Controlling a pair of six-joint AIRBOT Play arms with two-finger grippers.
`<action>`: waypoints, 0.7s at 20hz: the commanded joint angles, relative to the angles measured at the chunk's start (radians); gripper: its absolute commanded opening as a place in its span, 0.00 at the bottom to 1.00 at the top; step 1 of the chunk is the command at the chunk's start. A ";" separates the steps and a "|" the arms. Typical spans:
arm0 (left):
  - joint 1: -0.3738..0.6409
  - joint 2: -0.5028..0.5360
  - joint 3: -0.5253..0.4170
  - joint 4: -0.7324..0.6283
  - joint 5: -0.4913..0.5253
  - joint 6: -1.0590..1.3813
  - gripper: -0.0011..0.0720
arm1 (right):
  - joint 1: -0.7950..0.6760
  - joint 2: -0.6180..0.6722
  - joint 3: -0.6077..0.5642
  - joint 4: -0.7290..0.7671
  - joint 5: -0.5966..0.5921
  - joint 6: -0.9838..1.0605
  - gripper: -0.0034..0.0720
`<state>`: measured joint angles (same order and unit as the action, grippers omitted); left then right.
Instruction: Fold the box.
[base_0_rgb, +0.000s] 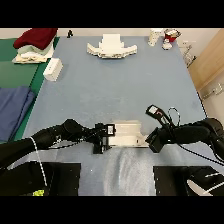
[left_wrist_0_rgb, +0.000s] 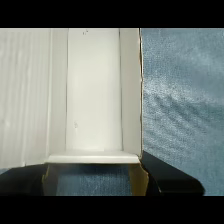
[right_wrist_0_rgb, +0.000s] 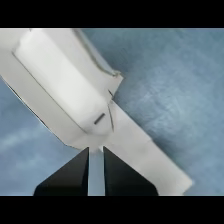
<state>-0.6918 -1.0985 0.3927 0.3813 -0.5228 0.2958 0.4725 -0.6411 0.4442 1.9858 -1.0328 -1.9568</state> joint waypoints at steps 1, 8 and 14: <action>0.000 0.001 0.001 0.000 0.000 0.000 0.73 | 0.033 0.004 -0.003 0.372 0.090 0.405 0.23; 0.000 0.001 0.001 0.000 -0.001 0.000 0.73 | 0.039 -0.232 0.082 0.394 0.453 0.414 0.23; 0.000 0.001 0.001 0.000 -0.001 0.000 0.73 | -0.004 -0.472 0.124 0.378 0.444 0.413 0.23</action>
<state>-0.6918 -1.0988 0.3927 0.3813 -0.5236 0.2955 0.4797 -1.0142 0.5533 2.3604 -0.6060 -1.5520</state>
